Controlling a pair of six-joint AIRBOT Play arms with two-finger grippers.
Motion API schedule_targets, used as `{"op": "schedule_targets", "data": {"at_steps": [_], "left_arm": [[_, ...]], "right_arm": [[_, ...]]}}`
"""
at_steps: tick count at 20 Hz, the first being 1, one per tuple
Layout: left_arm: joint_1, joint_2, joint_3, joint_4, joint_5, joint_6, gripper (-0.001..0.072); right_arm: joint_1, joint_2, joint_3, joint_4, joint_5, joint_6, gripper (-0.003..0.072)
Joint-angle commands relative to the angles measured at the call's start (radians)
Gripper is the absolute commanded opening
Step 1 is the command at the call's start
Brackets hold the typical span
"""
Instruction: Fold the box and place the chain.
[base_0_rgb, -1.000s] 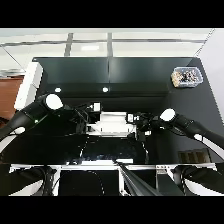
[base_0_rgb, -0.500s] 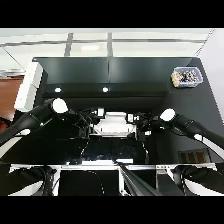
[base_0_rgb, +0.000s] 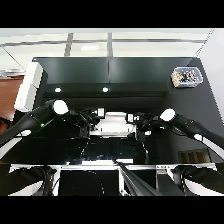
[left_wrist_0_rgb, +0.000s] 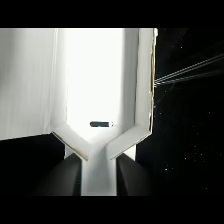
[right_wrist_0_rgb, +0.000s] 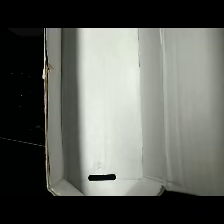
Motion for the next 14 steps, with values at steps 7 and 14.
{"op": "schedule_targets", "data": {"at_steps": [7, 14], "left_arm": [[-0.001, -0.034, -0.001, -0.167, 0.006, 0.000, 0.0161], [0.000, -0.092, -0.001, -0.279, 0.011, 0.000, 0.0160]], "right_arm": [[0.000, -0.001, 0.000, 0.000, -0.006, 0.005, 0.0399], [0.000, -0.001, 0.000, 0.000, -0.006, 0.005, 0.0399]]}}
